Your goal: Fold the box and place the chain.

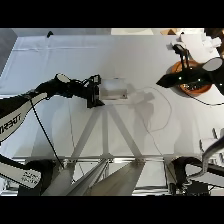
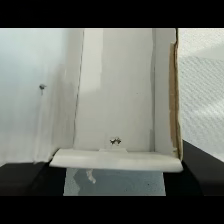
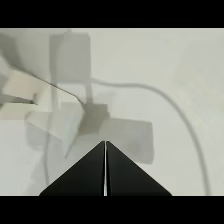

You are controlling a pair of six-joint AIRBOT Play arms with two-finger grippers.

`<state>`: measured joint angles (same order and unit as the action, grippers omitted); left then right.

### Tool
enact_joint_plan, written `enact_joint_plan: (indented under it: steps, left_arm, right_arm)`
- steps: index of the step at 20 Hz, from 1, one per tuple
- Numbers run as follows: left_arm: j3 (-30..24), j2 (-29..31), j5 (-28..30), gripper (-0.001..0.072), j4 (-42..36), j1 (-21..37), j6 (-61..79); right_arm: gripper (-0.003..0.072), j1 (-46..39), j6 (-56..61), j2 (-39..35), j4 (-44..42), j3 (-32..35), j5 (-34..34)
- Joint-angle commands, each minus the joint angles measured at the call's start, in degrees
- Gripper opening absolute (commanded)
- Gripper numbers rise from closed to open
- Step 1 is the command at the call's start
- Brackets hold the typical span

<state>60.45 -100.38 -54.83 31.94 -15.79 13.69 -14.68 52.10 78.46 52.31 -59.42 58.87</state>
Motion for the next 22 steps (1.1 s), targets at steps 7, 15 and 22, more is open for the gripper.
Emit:
enact_joint_plan:
  steps: [7,15,22]
  left_arm:
    - [-0.02,-0.04,0.0,0.0113,0.0,-0.02,0.0]
    - [-0.02,-0.04,0.0,0.0113,0.0,-0.02,0.0]
    - [-0.02,-0.04,0.0,0.0113,0.0,-0.02,0.0]
  right_arm:
    - [0.0009,5.09,8.79,12.11,-6.01,2.97,1.7]
    - [0.0009,10.05,1.18,15.13,-21.97,2.97,1.57]
    - [0.0234,10.69,-1.29,14.73,-28.7,2.95,3.21]
